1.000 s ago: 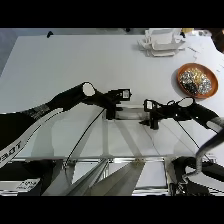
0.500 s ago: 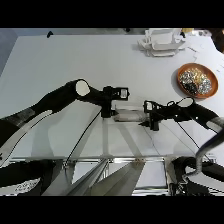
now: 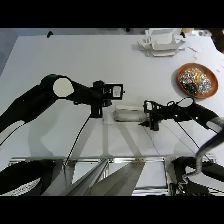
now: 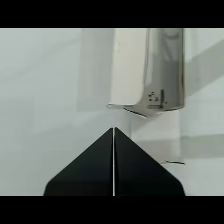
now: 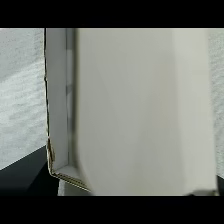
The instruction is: Fold the box and place the chain.
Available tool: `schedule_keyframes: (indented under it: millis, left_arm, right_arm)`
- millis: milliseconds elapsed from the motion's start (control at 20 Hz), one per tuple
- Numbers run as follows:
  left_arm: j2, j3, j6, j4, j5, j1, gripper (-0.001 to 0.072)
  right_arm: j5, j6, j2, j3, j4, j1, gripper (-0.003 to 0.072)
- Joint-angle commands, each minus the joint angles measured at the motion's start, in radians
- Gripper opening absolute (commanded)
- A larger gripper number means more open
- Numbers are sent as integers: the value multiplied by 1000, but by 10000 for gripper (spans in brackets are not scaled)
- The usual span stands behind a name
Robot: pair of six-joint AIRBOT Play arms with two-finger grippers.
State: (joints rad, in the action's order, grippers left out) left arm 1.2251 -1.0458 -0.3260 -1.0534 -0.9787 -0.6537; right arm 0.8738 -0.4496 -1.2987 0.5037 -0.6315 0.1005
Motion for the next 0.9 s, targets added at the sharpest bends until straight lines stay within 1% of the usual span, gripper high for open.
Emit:
schedule_keyframes:
  millis: [0,50,150,250,300,400,500,550,600,650,750,850]
  left_arm:
    - [-14,1,-23,35,-91,-27,2]
    - [4,2,-40,44,-83,-45,2]
    - [57,2,-53,100,-34,-72,2]
    - [116,2,-53,152,58,-84,2]
    - [142,2,-60,174,117,-83,2]
    - [183,2,-155,178,299,-79,2]
    - [207,2,-328,178,465,-71,2]
    - [217,2,-425,177,526,-62,2]
    - [228,2,-499,179,558,-55,2]
    - [240,2,-544,178,569,-49,2]
    - [272,2,-575,179,545,-49,2]
    - [308,2,-577,180,487,-55,6]
  right_arm:
    - [0,0,0,1,0,0,382]
    - [-1,0,0,1,1,0,382]
    - [0,0,0,1,0,0,382]
    - [-1,0,0,1,0,0,382]
    - [0,0,0,1,0,0,382]
    - [-1,0,0,1,0,0,382]
    - [-1,0,0,1,0,0,382]
    - [0,0,0,1,0,0,382]
    - [0,0,0,1,0,0,382]
    - [0,0,0,1,1,0,382]
    - [0,0,0,1,0,0,382]
    - [0,0,0,1,0,0,382]
